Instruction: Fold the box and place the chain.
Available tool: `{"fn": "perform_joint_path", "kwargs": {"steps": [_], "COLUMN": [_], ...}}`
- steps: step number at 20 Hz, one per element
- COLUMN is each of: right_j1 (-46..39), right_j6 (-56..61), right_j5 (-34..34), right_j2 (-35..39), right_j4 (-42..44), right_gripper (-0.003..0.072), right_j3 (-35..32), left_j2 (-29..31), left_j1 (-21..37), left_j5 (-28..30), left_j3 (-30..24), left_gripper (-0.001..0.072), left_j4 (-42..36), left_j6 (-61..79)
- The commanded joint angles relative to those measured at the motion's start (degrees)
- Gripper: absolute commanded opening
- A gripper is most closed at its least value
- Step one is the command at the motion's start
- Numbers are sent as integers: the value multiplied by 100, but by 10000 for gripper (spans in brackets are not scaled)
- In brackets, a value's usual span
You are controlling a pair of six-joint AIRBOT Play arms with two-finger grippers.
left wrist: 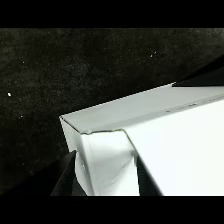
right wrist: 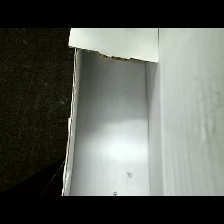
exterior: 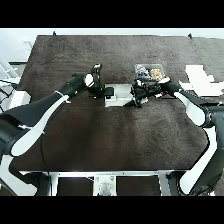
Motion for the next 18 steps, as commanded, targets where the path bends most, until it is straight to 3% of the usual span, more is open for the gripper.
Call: {"fn": "perform_joint_path", "kwargs": {"steps": [1,4,7,14,18], "right_j1": [2,2,2,2,2], "right_j6": [7,7,7,7,7], "right_j5": [2,2,4,2,2], "right_j2": [0,0,0,0,0], "right_j4": [-2,-2,-2,-2,-2], "right_gripper": [506,506,506,506,506], "right_j3": [-2,-2,-2,-2,-2], "left_j2": [-7,-72,-280,-323,-529], "left_j1": [-131,-184,-260,-280,-295], "left_j5": [-221,-420,-1012,-1137,-1434], "left_j3": [59,184,627,758,1119], "left_gripper": [433,434,433,433,432], "left_j4": [601,804,1067,1191,1276], "left_j6": [-623,-872,-1178,-1296,-1480]}}
